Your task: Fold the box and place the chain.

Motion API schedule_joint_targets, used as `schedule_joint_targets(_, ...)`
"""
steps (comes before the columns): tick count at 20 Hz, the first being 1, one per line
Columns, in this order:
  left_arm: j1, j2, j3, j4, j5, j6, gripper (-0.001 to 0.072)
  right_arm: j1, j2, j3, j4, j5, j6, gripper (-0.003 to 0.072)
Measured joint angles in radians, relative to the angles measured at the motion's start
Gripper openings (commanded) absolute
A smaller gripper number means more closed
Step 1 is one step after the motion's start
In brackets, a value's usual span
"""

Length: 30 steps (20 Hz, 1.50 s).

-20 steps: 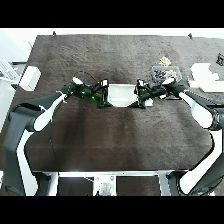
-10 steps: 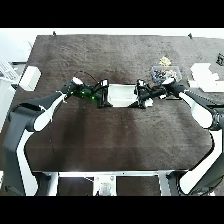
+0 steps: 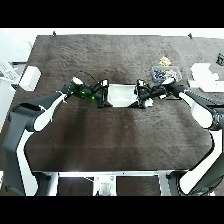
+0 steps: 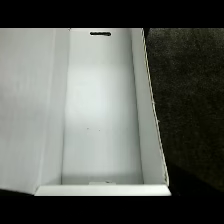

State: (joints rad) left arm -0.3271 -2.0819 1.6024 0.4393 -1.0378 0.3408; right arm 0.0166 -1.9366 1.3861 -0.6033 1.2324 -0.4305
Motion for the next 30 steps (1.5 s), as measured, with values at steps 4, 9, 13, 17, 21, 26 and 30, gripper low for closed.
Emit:
schedule_joint_targets(4, 0.000, 0.000, 0.000, 0.000, 0.000, 0.000, 0.0526, 0.000, 0.000, 0.000, 0.000, 0.000, 0.000, 0.0591)
schedule_joint_targets(9, 0.000, 0.000, 0.000, 0.000, 0.000, 0.000, 0.0525, 0.000, 0.000, 0.000, -0.003, 0.003, 0.002, 0.0720)
schedule_joint_targets(13, 0.000, 0.000, 0.000, 0.000, 0.000, 0.000, 0.0525, -0.021, 0.000, 0.000, -0.003, 0.002, 0.005, 0.0720)
schedule_joint_targets(17, 0.000, 0.000, 0.000, 0.000, 0.003, -0.002, 0.0525, -0.060, 0.004, 0.000, -0.006, 0.006, 0.007, 0.0720)
schedule_joint_targets(21, 0.000, 0.000, 0.000, 0.000, 0.005, 0.000, 0.0525, -0.112, 0.036, 0.000, -0.008, 0.011, 0.007, 0.0720)
schedule_joint_targets(26, 0.000, 0.000, 0.000, 0.000, 0.003, 0.000, 0.0525, -0.171, 0.109, 0.000, -0.006, 0.040, 0.025, 0.0472)
schedule_joint_targets(30, 0.000, 0.000, 0.000, 0.000, 0.002, 0.000, 0.0526, -0.185, 0.143, -0.002, 0.062, 0.142, 0.076, 0.0015)
